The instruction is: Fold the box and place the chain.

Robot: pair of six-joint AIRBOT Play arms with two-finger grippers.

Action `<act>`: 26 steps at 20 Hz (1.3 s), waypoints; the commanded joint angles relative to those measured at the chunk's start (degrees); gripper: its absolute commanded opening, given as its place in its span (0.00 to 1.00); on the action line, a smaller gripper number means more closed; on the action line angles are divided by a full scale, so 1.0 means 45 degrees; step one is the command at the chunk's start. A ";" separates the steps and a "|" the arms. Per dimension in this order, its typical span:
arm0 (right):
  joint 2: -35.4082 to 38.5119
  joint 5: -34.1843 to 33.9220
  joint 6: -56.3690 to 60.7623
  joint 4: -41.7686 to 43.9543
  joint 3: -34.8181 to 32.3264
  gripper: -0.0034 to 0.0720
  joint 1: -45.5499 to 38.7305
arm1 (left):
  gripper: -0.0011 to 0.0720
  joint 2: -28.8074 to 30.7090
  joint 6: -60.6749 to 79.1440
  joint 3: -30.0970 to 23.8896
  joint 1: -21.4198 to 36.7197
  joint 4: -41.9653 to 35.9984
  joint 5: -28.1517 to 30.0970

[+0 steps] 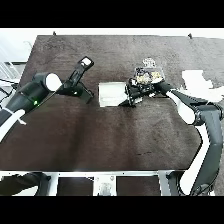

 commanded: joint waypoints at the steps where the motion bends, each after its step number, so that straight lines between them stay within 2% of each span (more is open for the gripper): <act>1: 0.0005 0.0000 0.0000 0.0005 0.0005 0.71 0.0010 | 0.79 0.0073 0.4323 -0.1486 0.0869 -0.3201 0.1345; 4: 0.0005 0.0000 0.0000 0.0005 0.0005 0.71 0.0010 | 0.79 0.0078 0.8194 -0.1807 0.1831 -0.6499 0.1190; 6: 0.0005 0.0000 0.0000 0.0005 0.0005 0.71 0.0010 | 0.79 -0.0063 0.9602 -0.1807 0.2283 -0.7577 0.0588; 9: 0.0005 0.0000 0.0000 0.0005 0.0005 0.71 0.0010 | 0.80 -0.1273 1.3396 -0.1763 0.2934 -1.0122 -0.0947; 10: 0.0005 -0.0005 0.0000 0.0005 0.0005 0.71 0.0010 | 0.88 -0.1928 1.3984 -0.1549 0.3109 -1.0438 -0.1530; 11: 0.0005 0.0000 0.0000 0.0005 0.0005 0.71 0.0010 | 0.91 -0.2560 1.4129 -0.1190 0.3230 -1.0404 -0.1957; 14: 0.0005 0.0000 0.0000 0.0005 0.0005 0.71 0.0010 | 0.91 -0.4226 1.4644 0.0131 0.3225 -0.8864 -0.3007; 16: 0.0005 0.0000 0.0000 0.0005 0.0005 0.71 0.0010 | 0.91 -0.4867 1.5072 0.0767 0.3225 -0.8587 -0.3750; 19: 0.0005 0.0000 -0.0005 0.0005 0.0005 0.71 0.0010 | 0.91 -0.5348 1.5926 0.1205 0.3225 -0.8582 -0.3585; 20: 0.0005 0.0000 0.0000 0.0005 0.0005 0.71 0.0010 | 1.00 -0.5469 1.6179 0.1277 0.3225 -0.8578 -0.3633; 23: 0.0005 0.0000 0.0000 0.0005 0.0005 0.71 0.0005 | 1.00 -0.5770 1.6572 0.1661 0.3191 -0.8621 -0.3249; 26: 0.0005 0.0000 0.0000 0.0005 0.0005 0.71 0.0010 | 1.00 -0.6465 1.6597 0.2346 0.3186 -0.8616 -0.3439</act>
